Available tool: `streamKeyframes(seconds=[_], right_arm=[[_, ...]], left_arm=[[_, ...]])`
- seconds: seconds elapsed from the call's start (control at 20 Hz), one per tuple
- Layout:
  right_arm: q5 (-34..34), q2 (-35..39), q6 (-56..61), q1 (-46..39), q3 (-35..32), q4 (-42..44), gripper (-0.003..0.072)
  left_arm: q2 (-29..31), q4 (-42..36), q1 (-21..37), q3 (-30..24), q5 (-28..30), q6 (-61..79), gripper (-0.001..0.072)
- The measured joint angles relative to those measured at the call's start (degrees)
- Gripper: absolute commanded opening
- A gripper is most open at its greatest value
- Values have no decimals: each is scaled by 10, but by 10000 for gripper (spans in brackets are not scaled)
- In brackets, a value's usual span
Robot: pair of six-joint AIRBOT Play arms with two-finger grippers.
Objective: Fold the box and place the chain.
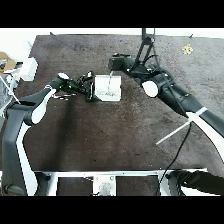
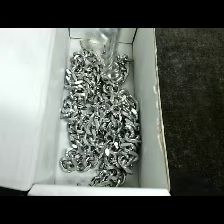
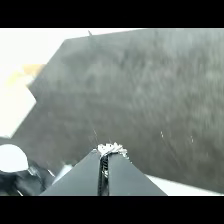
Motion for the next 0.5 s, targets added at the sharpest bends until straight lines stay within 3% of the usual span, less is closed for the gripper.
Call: streamKeyframes(seconds=[0.05, 0.1, 0.15, 0.3, 0.35, 0.45, 0.5], right_arm=[[12, -14, 0, 2, 0, 0, 50], [28, -27, 0, 4, 1, 0, 262], [47, -39, 0, 4, 1, 0, 274], [97, -48, -26, 3, 1, -5, 271], [107, -42, -38, -2, 1, -6, 188], [118, -20, -70, -21, 6, -9, 184], [124, -10, -86, -33, 12, -10, 128]], left_arm=[[0, 0, 0, 0, 0, 0, 285], [0, 0, 0, 0, 0, 0, 285], [0, 0, 0, 0, 0, 0, 285], [0, 0, 0, 0, 0, 0, 285], [0, 0, 0, 0, 0, 0, 285], [0, 0, 0, 0, 0, 0, 285], [0, 0, 0, 0, 0, 0, 285]])
